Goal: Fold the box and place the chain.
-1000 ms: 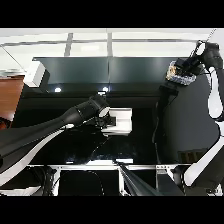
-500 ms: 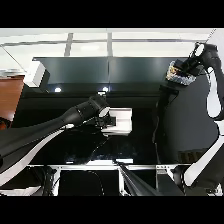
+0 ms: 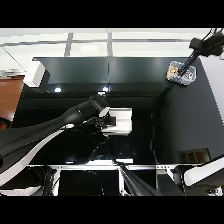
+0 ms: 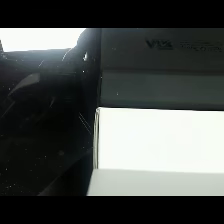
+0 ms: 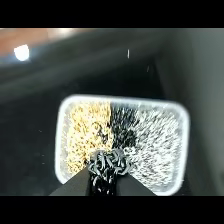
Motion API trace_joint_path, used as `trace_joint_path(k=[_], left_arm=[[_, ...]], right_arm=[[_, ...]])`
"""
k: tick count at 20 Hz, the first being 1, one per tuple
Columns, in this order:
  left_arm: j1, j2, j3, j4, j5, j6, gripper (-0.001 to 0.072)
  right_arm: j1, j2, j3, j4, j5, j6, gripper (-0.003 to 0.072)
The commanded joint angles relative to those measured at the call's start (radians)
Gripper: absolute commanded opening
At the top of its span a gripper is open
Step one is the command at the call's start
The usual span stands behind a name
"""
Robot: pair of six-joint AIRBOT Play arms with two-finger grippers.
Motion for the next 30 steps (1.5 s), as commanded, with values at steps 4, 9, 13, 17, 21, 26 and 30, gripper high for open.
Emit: trace_joint_path(k=[4, 9, 13, 17, 21, 26, 30], left_arm=[[0.000, -0.001, 0.000, 0.000, 0.000, 0.000, 0.0026], [0.000, -0.001, 0.000, 0.000, 0.000, 0.000, 0.0026], [0.000, -0.001, 0.000, 0.000, 0.000, 0.000, 0.0026], [0.000, -0.001, 0.000, 0.000, 0.000, 0.000, 0.0026], [0.000, -0.001, 0.000, 0.000, 0.000, 0.000, 0.0026], [0.000, -0.001, 0.000, 0.000, 0.000, 0.000, 0.0026], [0.000, -0.001, 0.000, 0.000, 0.000, 0.000, 0.0026]], right_arm=[[0.000, 0.297, -0.072, 0.205, 0.089, -0.104, 0.0015], [0.016, 0.632, -0.344, 0.328, 0.098, -0.134, 0.0015], [0.121, 0.891, -0.644, 0.343, 0.175, -0.139, 0.0015], [0.259, 0.976, -0.865, 0.526, 0.339, -0.135, 0.0015], [0.443, 0.975, -1.023, 0.710, 0.120, -0.118, 0.0015], [0.621, 0.905, -1.096, 0.734, -0.235, -0.106, 0.0015], [0.651, 0.794, -1.097, 0.705, -0.258, -0.107, 0.0015]])
